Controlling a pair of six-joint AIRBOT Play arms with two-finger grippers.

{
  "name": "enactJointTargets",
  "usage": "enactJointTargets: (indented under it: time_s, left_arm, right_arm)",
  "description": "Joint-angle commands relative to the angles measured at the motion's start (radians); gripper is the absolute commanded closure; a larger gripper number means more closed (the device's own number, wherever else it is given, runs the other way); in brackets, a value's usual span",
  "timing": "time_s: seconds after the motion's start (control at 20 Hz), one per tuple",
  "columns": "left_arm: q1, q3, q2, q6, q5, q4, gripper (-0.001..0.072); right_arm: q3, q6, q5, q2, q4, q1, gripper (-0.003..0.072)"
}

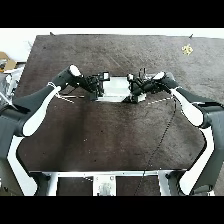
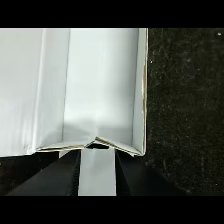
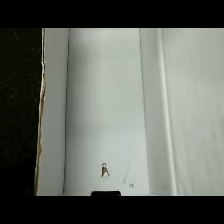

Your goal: Fold the box and place the chain.

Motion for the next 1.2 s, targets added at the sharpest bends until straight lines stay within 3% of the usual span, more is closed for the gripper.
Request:
enactJointTargets:
  time_s: [0.0,0.5,0.55,0.65,0.7,0.95,1.05,1.15]
  left_arm:
    - [-0.008,0.000,-0.002,-0.005,0.004,-0.040,0.0487]
    - [-0.019,0.000,-0.032,0.029,0.030,-0.136,0.0483]
    - [-0.019,0.000,-0.032,0.029,0.030,-0.133,0.0424]
    - [-0.019,0.000,-0.032,0.024,0.031,-0.119,0.0085]
    - [-0.019,0.000,-0.032,0.015,0.032,-0.112,-0.0011]
    - [-0.018,0.000,-0.032,-0.045,0.031,-0.080,0.0003]
    - [-0.008,0.000,-0.031,-0.116,0.018,-0.064,0.0211]
    - [0.016,0.000,-0.022,-0.161,-0.032,-0.065,0.0487]
  right_arm:
    - [0.000,0.000,0.000,-0.001,0.000,0.000,0.0248]
    - [0.000,0.001,0.000,-0.001,0.000,0.000,0.0248]
    - [0.000,0.000,0.000,-0.001,0.000,0.000,0.0248]
    - [0.000,0.000,0.000,-0.001,0.000,0.000,0.0248]
    - [0.000,0.000,0.000,-0.001,0.000,0.000,0.0248]
    - [0.000,0.000,0.000,-0.001,0.000,0.000,0.0248]
    - [0.000,0.001,0.001,-0.001,0.000,0.000,0.0248]
    - [0.000,0.001,0.000,-0.001,0.000,0.000,0.0248]
